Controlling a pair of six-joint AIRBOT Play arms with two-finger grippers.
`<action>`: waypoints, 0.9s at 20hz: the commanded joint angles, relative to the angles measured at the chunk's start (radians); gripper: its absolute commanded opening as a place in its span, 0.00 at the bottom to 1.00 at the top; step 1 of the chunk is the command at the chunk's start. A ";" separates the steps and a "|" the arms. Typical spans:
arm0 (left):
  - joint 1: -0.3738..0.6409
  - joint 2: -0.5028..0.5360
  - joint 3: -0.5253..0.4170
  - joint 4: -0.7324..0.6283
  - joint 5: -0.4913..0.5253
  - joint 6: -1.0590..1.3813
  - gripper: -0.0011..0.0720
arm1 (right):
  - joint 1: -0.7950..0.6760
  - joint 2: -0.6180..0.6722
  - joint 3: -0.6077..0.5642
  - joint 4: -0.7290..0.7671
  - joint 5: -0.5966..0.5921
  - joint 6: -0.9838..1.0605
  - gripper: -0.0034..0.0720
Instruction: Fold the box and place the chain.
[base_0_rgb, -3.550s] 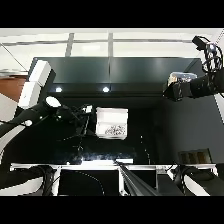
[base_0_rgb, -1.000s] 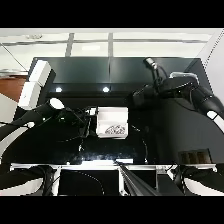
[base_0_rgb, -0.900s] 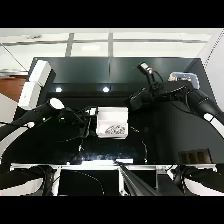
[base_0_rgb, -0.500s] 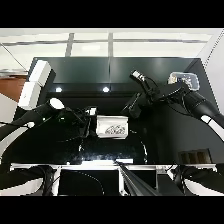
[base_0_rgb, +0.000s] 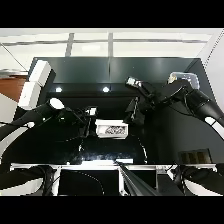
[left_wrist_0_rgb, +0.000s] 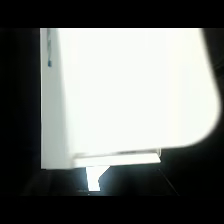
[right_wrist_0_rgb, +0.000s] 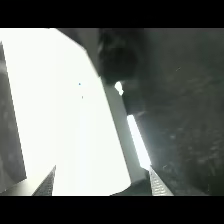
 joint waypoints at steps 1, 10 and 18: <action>-0.001 -0.001 0.000 0.000 0.000 0.000 0.76 | 0.043 0.001 0.002 -0.079 0.008 0.023 0.98; -0.001 -0.001 0.000 0.001 -0.001 0.000 0.76 | 0.098 -0.001 0.002 -0.159 0.022 0.062 0.98; -0.001 -0.001 0.000 0.001 -0.001 0.000 0.76 | 0.114 0.014 0.002 -0.129 -0.029 0.190 0.98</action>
